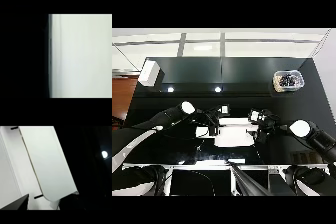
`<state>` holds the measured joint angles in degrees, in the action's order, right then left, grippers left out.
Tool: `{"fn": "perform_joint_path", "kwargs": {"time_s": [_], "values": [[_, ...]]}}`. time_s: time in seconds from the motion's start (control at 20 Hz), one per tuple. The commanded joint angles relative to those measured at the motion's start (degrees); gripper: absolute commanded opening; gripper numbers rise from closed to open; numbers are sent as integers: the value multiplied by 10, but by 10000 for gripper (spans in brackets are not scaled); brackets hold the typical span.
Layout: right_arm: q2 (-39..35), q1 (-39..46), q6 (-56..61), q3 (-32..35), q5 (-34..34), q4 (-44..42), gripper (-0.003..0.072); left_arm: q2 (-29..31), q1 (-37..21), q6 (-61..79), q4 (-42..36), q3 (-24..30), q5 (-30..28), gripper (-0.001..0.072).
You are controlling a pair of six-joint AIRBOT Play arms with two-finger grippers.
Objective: Fold the box and place the chain.
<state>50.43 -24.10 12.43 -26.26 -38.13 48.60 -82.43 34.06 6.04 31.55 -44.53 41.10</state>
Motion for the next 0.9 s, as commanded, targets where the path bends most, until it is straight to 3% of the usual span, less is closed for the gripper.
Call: {"fn": "perform_joint_path", "kwargs": {"time_s": [0.0, 0.05, 0.2, 0.7, 0.85], "values": [[2, 4, 45, 0, -28, 123, 644, 0, 0, 0, 0, 0, 0, 24], [2, 8, 71, 0, -62, 152, 644, 0, 0, -1, 0, 0, 0, 24], [3, 10, 83, 8, -161, 118, 643, 0, 0, 0, 0, 0, -1, 24], [3, -54, 81, 35, -140, 68, 643, 0, 0, 0, 0, 0, -1, 24], [3, -60, 82, 35, -92, 36, 643, 0, 0, 0, 0, 0, -1, 24]]}}
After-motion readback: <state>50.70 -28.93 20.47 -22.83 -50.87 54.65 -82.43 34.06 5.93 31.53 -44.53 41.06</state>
